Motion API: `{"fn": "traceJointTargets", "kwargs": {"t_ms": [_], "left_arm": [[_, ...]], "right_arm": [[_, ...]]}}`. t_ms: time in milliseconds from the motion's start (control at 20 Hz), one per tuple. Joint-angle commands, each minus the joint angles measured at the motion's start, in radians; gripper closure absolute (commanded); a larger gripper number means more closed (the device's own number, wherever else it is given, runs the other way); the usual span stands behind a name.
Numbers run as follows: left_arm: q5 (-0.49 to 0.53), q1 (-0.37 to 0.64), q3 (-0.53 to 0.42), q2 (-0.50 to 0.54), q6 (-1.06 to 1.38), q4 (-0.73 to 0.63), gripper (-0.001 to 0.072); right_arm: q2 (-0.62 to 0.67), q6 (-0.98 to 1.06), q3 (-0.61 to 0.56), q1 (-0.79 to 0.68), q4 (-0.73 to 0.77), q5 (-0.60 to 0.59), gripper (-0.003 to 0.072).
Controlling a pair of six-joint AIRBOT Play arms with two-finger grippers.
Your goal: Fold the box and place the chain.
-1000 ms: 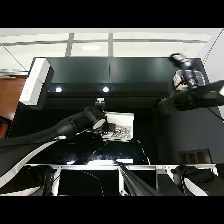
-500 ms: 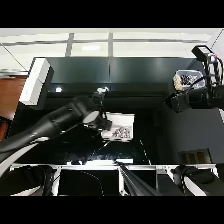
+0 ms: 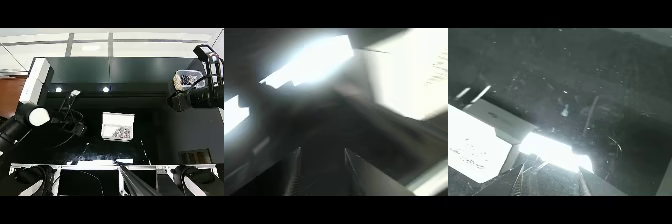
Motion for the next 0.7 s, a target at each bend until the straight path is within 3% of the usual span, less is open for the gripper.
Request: {"fn": "traceJointTargets", "kwargs": {"t_ms": [0, 150, 300, 500, 650], "left_arm": [[0.121, 0.142, -0.164, 0.019, 0.705, -0.392, -0.0001], [0.143, 0.134, -0.154, -0.021, 1.162, -0.378, -0.0003], [0.148, 0.107, -0.112, -0.098, 1.378, -0.403, -0.0002], [0.144, 0.048, -0.057, -0.209, 1.563, -0.422, -0.0003], [0.127, 0.045, -0.025, -0.274, 1.609, -0.525, -0.0002]], "right_arm": [[0.0, 0.027, 0.0, 0.0, -0.015, 0.0, 0.0283], [0.0, 0.043, 0.0, 0.0, -0.019, 0.0, 0.0283], [0.0, 0.053, 0.0, 0.0, -0.019, -0.001, 0.0283], [0.0, 0.075, 0.0, 0.0, -0.02, 0.0, 0.0283], [0.0, 0.078, 0.0, 0.0, -0.021, -0.002, 0.0283]]}}
